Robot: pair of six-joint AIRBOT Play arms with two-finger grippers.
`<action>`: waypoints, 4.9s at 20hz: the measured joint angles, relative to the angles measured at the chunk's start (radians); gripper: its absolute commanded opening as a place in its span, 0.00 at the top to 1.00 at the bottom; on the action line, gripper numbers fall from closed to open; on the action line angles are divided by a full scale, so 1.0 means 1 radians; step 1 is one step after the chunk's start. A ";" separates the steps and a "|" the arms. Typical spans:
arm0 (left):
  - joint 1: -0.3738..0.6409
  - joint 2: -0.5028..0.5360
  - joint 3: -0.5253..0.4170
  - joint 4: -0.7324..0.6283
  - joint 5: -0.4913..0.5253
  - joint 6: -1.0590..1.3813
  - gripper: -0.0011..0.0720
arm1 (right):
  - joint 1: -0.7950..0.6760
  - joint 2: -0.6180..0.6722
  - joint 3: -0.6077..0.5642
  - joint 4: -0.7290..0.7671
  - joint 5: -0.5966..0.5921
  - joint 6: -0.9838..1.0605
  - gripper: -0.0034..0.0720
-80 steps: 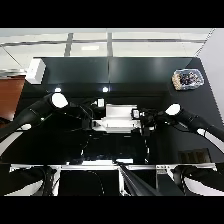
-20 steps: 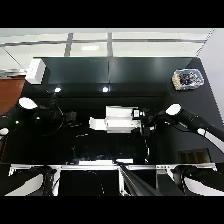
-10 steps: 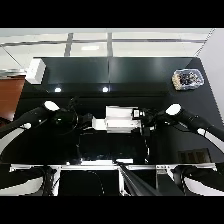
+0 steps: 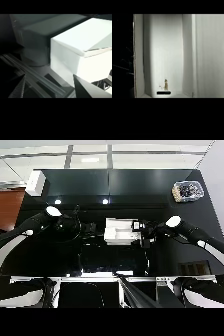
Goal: Fold the box and place the chain.
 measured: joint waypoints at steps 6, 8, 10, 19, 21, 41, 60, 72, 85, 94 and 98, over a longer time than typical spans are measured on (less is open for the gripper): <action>-0.002 0.000 0.034 -0.019 -0.031 0.010 0.14 | 0.000 0.000 0.000 0.000 0.000 0.000 0.79; -0.010 0.000 0.037 -0.036 -0.041 0.010 0.14 | 0.000 0.000 0.000 0.000 0.000 0.000 0.79; -0.027 -0.001 0.039 -0.046 -0.044 0.010 0.24 | 0.000 0.000 0.000 0.000 0.000 0.000 0.79; -0.080 0.000 0.047 -0.094 -0.011 0.011 0.40 | 0.000 0.000 0.000 0.000 0.000 0.000 0.79; -0.082 0.000 0.047 -0.095 -0.010 0.011 0.40 | 0.000 0.000 0.000 0.000 0.000 0.000 0.79; -0.373 0.006 0.286 0.599 0.055 -0.695 0.40 | 0.000 0.000 0.000 0.000 0.000 0.000 0.79; -0.469 -0.025 0.336 0.819 0.052 -0.954 0.43 | 0.000 0.000 0.000 -0.001 0.001 0.000 0.79; -0.547 -0.150 0.443 0.944 -0.048 -1.133 0.43 | 0.000 0.000 0.000 0.000 0.000 0.000 0.79; -0.554 -0.160 0.453 0.909 -0.053 -1.207 0.20 | 0.000 0.000 0.000 0.000 0.000 0.000 0.79; -0.554 -0.165 0.453 0.954 -0.060 -1.264 0.23 | 0.000 0.000 0.000 0.000 0.000 0.000 0.79; -0.555 -0.172 0.453 0.958 -0.057 -1.271 0.72 | 0.000 0.000 0.000 0.000 0.000 0.000 0.79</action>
